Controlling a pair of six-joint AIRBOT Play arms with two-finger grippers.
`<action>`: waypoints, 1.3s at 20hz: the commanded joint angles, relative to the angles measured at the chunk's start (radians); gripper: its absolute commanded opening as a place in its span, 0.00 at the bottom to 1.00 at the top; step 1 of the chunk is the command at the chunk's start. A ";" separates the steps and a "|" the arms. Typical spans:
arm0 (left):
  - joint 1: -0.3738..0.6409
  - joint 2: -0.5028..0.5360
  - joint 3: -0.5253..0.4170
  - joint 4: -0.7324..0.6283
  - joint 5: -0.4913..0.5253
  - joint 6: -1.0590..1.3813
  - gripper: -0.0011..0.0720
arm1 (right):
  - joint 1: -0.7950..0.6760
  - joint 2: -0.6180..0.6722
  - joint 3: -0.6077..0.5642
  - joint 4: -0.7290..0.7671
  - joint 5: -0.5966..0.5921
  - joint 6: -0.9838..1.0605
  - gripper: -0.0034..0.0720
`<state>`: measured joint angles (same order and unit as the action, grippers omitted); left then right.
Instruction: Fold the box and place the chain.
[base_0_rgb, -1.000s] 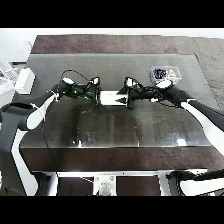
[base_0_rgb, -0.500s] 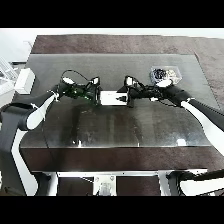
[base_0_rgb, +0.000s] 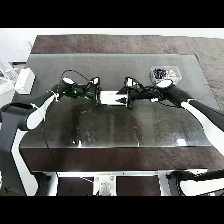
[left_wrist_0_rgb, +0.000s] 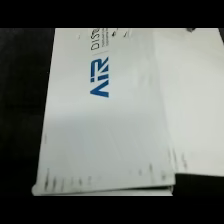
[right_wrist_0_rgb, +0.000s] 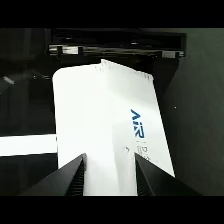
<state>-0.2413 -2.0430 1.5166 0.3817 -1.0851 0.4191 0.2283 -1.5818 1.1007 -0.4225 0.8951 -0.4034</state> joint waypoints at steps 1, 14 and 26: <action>0.001 0.001 0.000 0.000 0.000 0.000 0.66 | 0.001 0.003 -0.032 0.003 0.010 0.002 0.54; 0.001 0.001 0.000 0.000 0.000 0.000 0.66 | 0.002 0.002 -0.026 0.017 -0.147 -0.027 0.70; 0.001 0.001 0.000 0.000 0.000 0.000 0.66 | 0.009 0.004 0.045 0.030 -0.061 -0.026 0.45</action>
<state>-0.2398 -2.0430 1.5166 0.3809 -1.0832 0.4183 0.2363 -1.5784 1.1362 -0.3912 0.7971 -0.4290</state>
